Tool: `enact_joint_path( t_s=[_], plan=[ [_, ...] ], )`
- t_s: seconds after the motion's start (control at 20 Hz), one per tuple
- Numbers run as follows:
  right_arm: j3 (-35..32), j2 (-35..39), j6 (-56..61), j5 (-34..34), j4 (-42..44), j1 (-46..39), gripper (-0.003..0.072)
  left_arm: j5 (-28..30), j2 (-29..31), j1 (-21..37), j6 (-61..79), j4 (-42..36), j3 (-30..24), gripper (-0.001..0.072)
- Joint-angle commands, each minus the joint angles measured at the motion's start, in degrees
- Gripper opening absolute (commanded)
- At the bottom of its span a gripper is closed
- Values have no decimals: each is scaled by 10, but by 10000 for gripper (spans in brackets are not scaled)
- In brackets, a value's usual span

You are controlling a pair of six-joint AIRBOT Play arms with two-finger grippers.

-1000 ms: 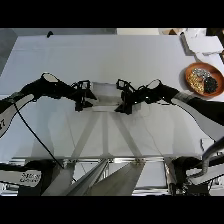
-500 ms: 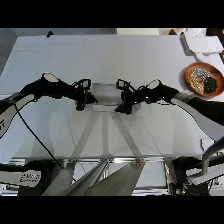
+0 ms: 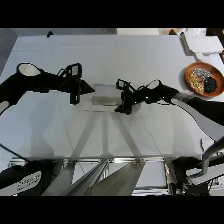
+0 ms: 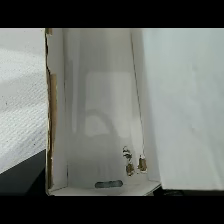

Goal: Fold the box and place the chain.

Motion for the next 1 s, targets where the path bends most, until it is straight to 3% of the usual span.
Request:
enact_joint_path(
  t_s=[0.0, 0.2, 0.4, 0.65, 0.85, 0.95],
  plan=[
    [0, 0, 0, 0, 0, 0, 413, 12, 96, 8, -92, 51, 0, 3],
    [0, 0, 0, 0, 0, 0, 413, 69, 177, 54, -280, 151, 0, 2],
    [0, 0, 0, 0, 0, 0, 413, 56, 189, 147, -451, 273, 0, 2],
    [0, 0, 0, 0, 0, 0, 413, 33, 168, 236, -458, 261, -13, 7],
    [0, 0, 0, 0, 0, 0, 413, 28, 107, 242, -488, 247, -44, 7],
    [0, 0, 0, 0, 0, 0, 413, 33, 74, 241, -532, 191, -49, 7]
  ],
)
